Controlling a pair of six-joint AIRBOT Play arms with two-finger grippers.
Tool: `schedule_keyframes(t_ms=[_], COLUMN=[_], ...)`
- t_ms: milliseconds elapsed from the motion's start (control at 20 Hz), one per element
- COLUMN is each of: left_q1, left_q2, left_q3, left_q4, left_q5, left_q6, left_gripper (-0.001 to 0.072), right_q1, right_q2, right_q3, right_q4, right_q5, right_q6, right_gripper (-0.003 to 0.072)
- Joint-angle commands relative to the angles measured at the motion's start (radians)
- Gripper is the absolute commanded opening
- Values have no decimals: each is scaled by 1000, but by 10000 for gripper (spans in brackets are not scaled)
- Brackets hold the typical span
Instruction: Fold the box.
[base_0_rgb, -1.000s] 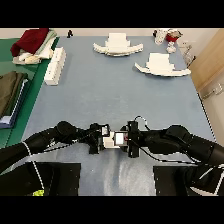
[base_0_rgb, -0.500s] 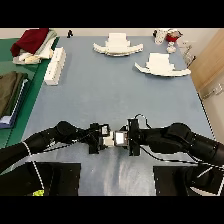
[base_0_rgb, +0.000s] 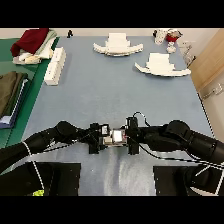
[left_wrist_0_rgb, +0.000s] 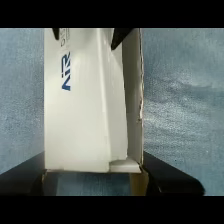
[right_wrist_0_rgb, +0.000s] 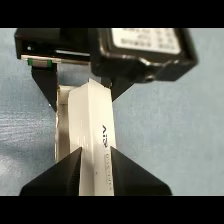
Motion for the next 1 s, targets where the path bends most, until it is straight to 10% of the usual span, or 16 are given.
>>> schedule_keyframes(t_ms=[0,50,350,550,950], left_q1=[0,0,0,0,0], left_q2=[0,0,0,0,0], left_q3=[1,1,1,1,1], left_q4=[0,0,0,0,0], left_q5=[-1,-1,-1,-1,-1], left_q6=[1,1,1,1,1], left_gripper=[512,512,512,512,512], right_q1=[1,1,1,3,5], right_q2=[-25,-27,-28,-27,6], right_q3=[1,1,1,1,3], right_q4=[12,23,47,84,89], right_q5=[-24,-35,-55,-55,-26], right_q6=[9,9,9,8,8], right_gripper=[263,165,165,330,330])
